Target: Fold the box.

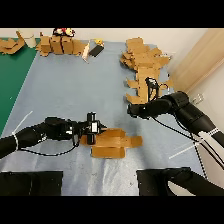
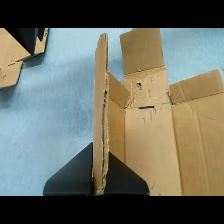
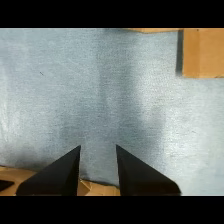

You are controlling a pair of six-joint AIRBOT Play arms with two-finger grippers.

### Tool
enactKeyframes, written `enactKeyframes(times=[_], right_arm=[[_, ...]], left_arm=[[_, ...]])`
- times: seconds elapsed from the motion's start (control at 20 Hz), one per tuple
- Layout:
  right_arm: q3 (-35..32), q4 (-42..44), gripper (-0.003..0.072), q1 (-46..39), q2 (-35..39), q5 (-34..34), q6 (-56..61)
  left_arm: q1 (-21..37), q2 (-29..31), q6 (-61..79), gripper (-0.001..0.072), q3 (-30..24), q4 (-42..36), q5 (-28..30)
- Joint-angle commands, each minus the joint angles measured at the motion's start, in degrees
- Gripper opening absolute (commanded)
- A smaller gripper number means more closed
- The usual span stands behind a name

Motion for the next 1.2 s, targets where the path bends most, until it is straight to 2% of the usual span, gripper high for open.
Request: enactKeyframes(times=[0.0,0.2,0.55,0.8,1.15], right_arm=[[0.0,0.0,0.0332,0.1,0.0,0.0,0.0],[0.0,0.0,0.0332,0.1,0.0,0.0,0.0],[0.0,0.0,0.0332,0.1,0.0,0.0,0.0],[0.0,0.0,0.0332,0.1,0.0,0.0,0.0],[0.0,0.0,0.0332,0.1,0.0,-0.3,-0.9]], left_arm=[[0.0,0.0,-2.2,0.0009,-1.1,0.5,-0.4],[0.0,0.0,-3.7,0.0010,-1.1,0.7,-3.0],[0.0,1.9,-12.2,0.0010,-1.1,1.4,-2.8],[0.1,2.8,-20.4,0.0010,-1.0,7.3,-2.8],[2.5,3.0,-27.0,0.0010,-0.9,7.3,-2.8]])
